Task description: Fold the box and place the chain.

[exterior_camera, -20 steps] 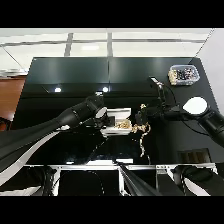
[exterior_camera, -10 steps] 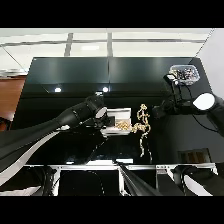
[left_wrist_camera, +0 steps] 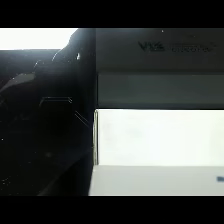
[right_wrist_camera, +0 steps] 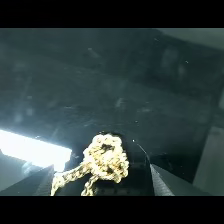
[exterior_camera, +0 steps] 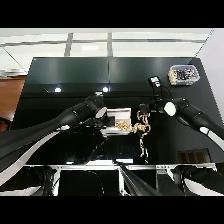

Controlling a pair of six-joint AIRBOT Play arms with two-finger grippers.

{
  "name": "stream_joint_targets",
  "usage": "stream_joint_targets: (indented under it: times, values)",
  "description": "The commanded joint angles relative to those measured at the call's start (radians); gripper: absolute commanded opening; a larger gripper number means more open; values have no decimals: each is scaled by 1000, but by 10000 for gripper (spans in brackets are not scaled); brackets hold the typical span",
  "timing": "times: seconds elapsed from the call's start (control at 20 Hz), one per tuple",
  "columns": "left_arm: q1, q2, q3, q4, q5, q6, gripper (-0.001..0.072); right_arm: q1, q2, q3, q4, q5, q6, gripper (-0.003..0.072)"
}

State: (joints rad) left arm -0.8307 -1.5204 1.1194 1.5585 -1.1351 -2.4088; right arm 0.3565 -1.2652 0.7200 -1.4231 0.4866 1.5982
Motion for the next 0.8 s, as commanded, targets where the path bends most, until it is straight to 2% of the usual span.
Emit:
stream_joint_targets:
  times: [0.0,0.4,0.45,0.5,0.6,0.75]
  values:
    - [0,1,1,0,0,0,32,19,-32,1,-126,-27,180,717]
    - [0,1,1,0,0,0,32,22,-66,3,-122,-24,201,707]
    - [0,1,1,0,0,0,32,22,-66,3,-122,-19,201,596]
    - [0,1,1,0,0,0,32,22,-66,3,-122,-17,201,587]
    - [0,1,1,0,0,0,32,22,-66,3,-122,-15,201,497]
    - [0,1,1,0,0,0,32,39,-66,3,-128,-12,200,490]
